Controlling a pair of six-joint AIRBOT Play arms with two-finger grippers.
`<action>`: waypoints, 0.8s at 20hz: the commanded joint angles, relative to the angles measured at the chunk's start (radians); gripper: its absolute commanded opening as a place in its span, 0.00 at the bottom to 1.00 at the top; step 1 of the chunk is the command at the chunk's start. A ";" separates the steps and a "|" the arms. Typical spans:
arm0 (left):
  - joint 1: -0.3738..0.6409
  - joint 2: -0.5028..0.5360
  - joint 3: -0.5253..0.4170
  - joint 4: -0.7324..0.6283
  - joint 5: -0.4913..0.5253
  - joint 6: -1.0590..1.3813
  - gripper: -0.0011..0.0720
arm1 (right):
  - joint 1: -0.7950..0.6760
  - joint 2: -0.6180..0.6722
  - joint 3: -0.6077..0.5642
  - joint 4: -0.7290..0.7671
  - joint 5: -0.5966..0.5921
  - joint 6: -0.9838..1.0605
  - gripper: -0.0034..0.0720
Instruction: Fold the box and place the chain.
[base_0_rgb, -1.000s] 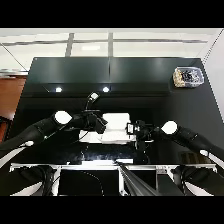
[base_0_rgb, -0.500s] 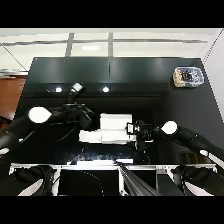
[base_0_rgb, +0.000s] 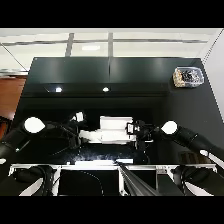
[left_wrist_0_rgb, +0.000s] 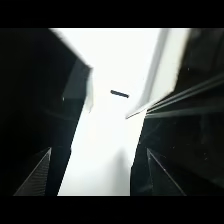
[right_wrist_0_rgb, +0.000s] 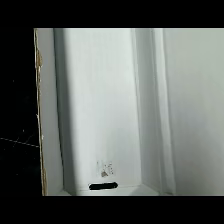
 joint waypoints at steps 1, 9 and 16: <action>-0.075 -0.066 -0.018 -0.032 0.079 0.156 0.91 | 0.001 -0.001 -0.001 0.000 0.000 0.000 0.68; -0.176 -0.158 -0.017 -0.181 0.226 0.217 0.86 | 0.001 -0.001 -0.001 0.000 0.000 0.000 0.68; -0.182 -0.166 -0.017 -0.232 0.217 0.216 0.38 | 0.001 -0.001 -0.001 0.000 0.000 0.000 0.68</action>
